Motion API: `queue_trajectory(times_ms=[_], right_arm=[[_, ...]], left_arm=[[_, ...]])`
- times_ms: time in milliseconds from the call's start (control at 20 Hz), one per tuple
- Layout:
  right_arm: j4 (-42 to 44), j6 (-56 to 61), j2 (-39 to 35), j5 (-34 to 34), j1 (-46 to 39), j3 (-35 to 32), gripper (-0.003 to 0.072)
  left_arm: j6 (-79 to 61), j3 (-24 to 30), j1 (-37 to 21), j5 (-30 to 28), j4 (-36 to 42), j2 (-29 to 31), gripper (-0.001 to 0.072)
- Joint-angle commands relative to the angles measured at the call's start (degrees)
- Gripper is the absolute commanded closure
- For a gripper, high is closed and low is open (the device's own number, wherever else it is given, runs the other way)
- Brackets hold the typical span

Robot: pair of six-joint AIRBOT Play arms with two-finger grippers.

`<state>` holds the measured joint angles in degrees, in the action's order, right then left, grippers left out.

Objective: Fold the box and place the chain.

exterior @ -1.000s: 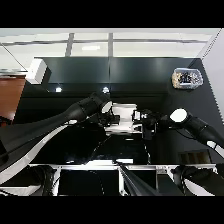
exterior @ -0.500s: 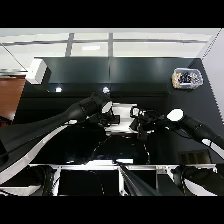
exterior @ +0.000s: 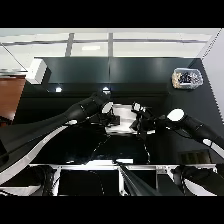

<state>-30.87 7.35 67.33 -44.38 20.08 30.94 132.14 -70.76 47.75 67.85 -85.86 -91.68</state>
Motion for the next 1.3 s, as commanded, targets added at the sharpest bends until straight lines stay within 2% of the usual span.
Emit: queue_trajectory(times_ms=[0,100,250,350,450,500,550,600,750,850,950,1050,1250], right_arm=[[-1.38,16.06,-3.04,-2.45,-3.63,0.26,0.0672],[-2.03,23.08,-7.93,-8.37,-9.49,1.22,0.0672],[-2.49,26.53,-15.12,-20.37,-21.29,4.11,0.0672],[-6.38,27.71,-17.22,-24.3,-29.77,4.09,0.0671],[-16.31,38.82,-16.98,-21.99,-36.04,2.58,0.0671],[-20.39,49.37,-16.76,-18.58,-38.51,0.61,0.0671],[-21.84,59.65,-16.37,-15.8,-40.46,-1.7,0.0671],[-20.65,61.07,-14.8,-15.21,-41.68,-4.2,0.0672],[-12.79,59.69,-3.26,-18.8,-38.16,-6.88,0.0672],[-1.27,51.89,3.89,-19.04,-32.76,-6.84,0.0671],[12.81,39.06,9.01,-23.82,-27.12,-6.36,0.0671],[13.49,38.25,10.1,-21.55,-23.02,-4.59,0.0671],[9.14,41.75,10.08,-19.91,-21.86,-0.5,0.0671]], left_arm=[[-0.11,-0.02,-0.04,0.11,0.0,-0.02,0.0684],[-0.11,-0.02,-0.04,-0.07,0.0,-0.02,0.0684],[-0.11,-0.04,-0.04,-0.09,0.0,-0.02,0.0684],[-0.13,-0.04,-0.04,-0.09,0.0,-0.02,0.0684],[-0.11,-0.04,-0.04,-0.09,0.0,-0.02,0.0684],[-0.13,-0.04,-0.04,-0.09,0.0,-0.02,0.0684],[-0.11,-0.04,-0.04,-0.09,0.0,-0.02,0.0684],[-0.11,-0.04,-0.04,-0.11,0.0,-0.02,0.0684],[-0.13,-0.04,-0.04,-0.07,0.0,-0.02,0.0684],[-0.13,-0.04,-0.04,-0.09,-0.02,-0.02,0.0684],[-0.11,-0.04,-0.02,-0.09,0.02,-0.02,0.0684],[-0.11,-0.04,-0.04,-0.11,0.0,-0.02,0.0684],[-0.11,-0.02,-0.04,-0.09,0.0,-0.02,0.0684]])
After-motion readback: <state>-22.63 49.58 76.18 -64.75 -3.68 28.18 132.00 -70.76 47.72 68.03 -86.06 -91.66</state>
